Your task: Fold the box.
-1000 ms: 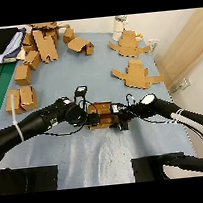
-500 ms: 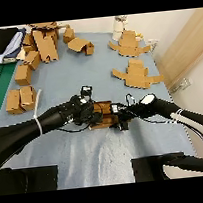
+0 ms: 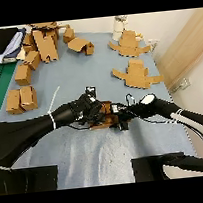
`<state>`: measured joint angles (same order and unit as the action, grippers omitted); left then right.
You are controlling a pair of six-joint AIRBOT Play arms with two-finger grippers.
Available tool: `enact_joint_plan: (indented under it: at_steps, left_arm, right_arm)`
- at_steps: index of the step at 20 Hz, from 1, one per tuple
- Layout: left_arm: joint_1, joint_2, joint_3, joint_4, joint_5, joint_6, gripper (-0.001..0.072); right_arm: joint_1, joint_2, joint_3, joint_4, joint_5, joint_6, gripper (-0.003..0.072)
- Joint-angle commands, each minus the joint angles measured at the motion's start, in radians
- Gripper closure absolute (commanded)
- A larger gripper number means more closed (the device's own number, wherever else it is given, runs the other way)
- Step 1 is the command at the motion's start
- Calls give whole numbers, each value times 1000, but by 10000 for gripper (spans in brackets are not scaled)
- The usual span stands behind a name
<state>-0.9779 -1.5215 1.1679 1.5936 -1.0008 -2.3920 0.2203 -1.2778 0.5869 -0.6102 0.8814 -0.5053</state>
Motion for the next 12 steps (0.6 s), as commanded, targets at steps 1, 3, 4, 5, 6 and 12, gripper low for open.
enact_joint_plan:
  at_steps: [1,3,4,5,6,12]
  left_arm:
    - [-1,-8,7,3,-3,-5,140]
    - [-1,-8,7,3,30,-5,140]
    - [-1,-8,7,3,53,-5,140]
    - [-1,-8,7,3,63,-5,140]
    - [-1,-8,7,3,63,-5,142]
    - [-10,-9,7,-4,55,-3,699]
  right_arm:
    - [0,-1,0,0,0,0,126]
    - [0,-1,0,0,0,0,126]
    - [0,-1,0,0,0,0,126]
    - [0,-1,0,0,0,0,126]
    - [0,-1,0,0,0,0,126]
    - [0,-1,0,0,0,0,126]
